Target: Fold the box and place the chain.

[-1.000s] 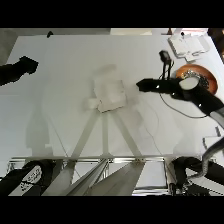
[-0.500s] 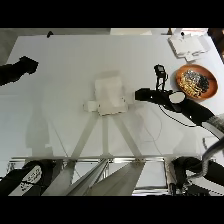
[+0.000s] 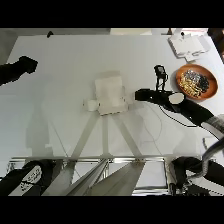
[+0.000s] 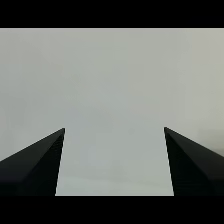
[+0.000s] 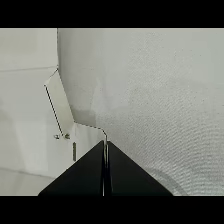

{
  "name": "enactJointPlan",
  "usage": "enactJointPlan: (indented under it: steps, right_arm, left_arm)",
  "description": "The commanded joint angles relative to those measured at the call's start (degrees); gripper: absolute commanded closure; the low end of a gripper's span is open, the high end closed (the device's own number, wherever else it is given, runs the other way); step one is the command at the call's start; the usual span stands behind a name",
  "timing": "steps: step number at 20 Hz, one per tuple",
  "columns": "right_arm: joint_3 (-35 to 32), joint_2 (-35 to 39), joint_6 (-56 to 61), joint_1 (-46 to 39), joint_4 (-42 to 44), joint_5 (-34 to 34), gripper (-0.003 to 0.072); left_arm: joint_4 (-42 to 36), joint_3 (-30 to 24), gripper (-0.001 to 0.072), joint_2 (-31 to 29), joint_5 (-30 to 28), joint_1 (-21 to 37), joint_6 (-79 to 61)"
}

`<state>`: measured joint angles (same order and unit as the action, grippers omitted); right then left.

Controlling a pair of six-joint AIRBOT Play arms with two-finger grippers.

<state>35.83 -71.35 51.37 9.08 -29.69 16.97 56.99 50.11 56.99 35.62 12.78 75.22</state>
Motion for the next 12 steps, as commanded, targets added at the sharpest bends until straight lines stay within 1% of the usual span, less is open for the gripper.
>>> enactJointPlan:
  steps: [1, 4, 7, 8, 9, 10, 12]
  right_arm:
    - [0.0, 0.0, 0.0, 0.1, 0.0, -0.1, 0.0673]
    - [0.0, 0.0, 0.0, 0.1, 0.0, -0.1, 0.0673]
    - [0.0, 0.0, 0.0, 0.1, 0.0, -0.1, 0.0673]
    - [0.0, 0.0, 0.0, 0.1, 0.0, -0.1, 0.0673]
    - [0.0, 0.0, 0.0, 0.1, 0.0, -0.1, 0.0673]
    - [0.0, 0.0, 0.0, 0.1, 0.0, -0.1, 0.0673]
    - [0.0, 0.0, 0.0, 0.1, 0.0, -0.1, 0.0673]
  left_arm:
    - [0.0, 0.0, 0.0016, 0.0, -0.9, 0.0, 0.0]
    - [0.8, 0.0, 0.0016, 0.0, -0.5, 0.0, -0.2]
    - [0.8, 0.0, 0.0019, 0.1, 3.3, 0.0, -0.8]
    - [0.8, 0.0, 0.0082, 0.2, 4.6, 0.0, -2.4]
    - [0.9, 0.0, 0.0168, 0.4, 5.8, -0.3, -4.9]
    - [1.1, 0.0, 0.0179, 0.8, 7.2, -0.8, -7.7]
    - [2.3, 0.0, 0.0179, 1.0, 8.6, -3.5, -9.9]
